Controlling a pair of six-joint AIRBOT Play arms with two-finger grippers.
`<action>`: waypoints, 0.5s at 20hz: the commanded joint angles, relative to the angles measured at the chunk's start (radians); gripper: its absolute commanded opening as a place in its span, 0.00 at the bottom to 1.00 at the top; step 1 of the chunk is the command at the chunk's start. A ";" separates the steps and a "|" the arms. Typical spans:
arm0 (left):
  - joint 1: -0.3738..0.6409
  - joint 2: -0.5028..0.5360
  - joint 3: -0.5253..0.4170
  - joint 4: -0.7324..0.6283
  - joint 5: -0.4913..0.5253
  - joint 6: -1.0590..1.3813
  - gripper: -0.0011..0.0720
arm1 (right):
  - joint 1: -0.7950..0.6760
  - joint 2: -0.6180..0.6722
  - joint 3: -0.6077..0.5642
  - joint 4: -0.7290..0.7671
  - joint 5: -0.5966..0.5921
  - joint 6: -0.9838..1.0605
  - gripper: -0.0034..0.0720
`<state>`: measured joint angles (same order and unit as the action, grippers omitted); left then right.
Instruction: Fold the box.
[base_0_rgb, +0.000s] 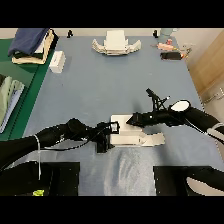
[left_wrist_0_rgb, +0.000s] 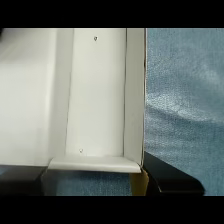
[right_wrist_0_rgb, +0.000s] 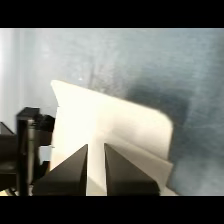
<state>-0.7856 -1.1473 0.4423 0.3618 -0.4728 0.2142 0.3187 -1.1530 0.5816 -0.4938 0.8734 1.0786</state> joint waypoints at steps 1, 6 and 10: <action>0.000 -0.001 0.000 0.001 0.001 0.002 0.65 | 0.017 -0.110 0.021 -0.022 0.017 -0.062 0.25; 0.000 -0.001 0.000 0.001 0.001 0.002 0.65 | 0.020 -0.117 0.026 -0.022 0.016 -0.094 0.26; 0.000 -0.001 0.000 0.001 0.001 0.002 0.65 | 0.020 -0.105 0.055 -0.003 0.040 -0.117 0.25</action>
<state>-0.7856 -1.1473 0.4423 0.3622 -0.4721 0.2165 0.3370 -1.2621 0.6174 -0.5140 0.8909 0.9848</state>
